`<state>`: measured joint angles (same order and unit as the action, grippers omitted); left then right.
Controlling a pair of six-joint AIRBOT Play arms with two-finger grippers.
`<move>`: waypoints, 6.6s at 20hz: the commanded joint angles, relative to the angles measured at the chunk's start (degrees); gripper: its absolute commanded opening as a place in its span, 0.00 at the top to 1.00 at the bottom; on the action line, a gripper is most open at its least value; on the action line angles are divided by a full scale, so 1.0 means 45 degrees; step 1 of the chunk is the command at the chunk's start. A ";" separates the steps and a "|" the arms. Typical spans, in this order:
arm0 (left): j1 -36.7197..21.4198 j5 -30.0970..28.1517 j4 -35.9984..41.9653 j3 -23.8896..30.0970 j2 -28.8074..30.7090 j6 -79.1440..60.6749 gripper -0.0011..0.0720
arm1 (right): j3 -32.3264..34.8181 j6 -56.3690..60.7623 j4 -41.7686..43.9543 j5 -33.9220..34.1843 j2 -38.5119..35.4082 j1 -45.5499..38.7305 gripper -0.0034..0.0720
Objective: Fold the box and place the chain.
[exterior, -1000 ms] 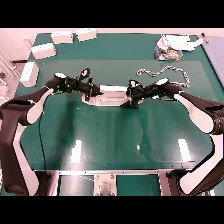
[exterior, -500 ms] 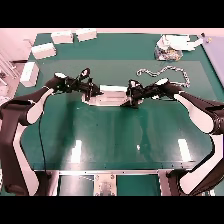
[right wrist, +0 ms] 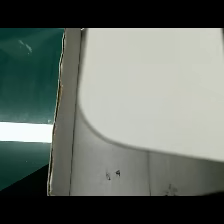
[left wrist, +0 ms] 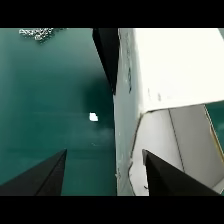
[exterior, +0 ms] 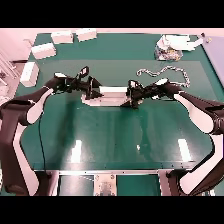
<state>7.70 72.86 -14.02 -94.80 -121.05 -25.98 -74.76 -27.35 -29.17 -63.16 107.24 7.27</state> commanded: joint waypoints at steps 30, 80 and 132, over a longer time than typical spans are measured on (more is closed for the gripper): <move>-0.0850 -0.3279 0.0729 0.7383 0.9078 0.1205 0.97 | -0.0005 0.0024 0.0010 0.0019 0.0000 0.0000 0.17; 0.0593 -0.4711 0.2535 0.4410 0.3283 0.1399 0.96 | -0.0005 0.0024 0.0015 0.0019 0.0000 0.0000 0.17; -0.0238 -0.2157 -0.3750 0.4435 0.4459 0.2715 0.13 | -0.0005 0.0024 0.0015 0.0019 0.0000 0.0000 0.17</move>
<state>6.66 62.35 -33.17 -74.87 -99.15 -10.22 -74.76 -27.24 -29.12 -63.05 107.24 7.25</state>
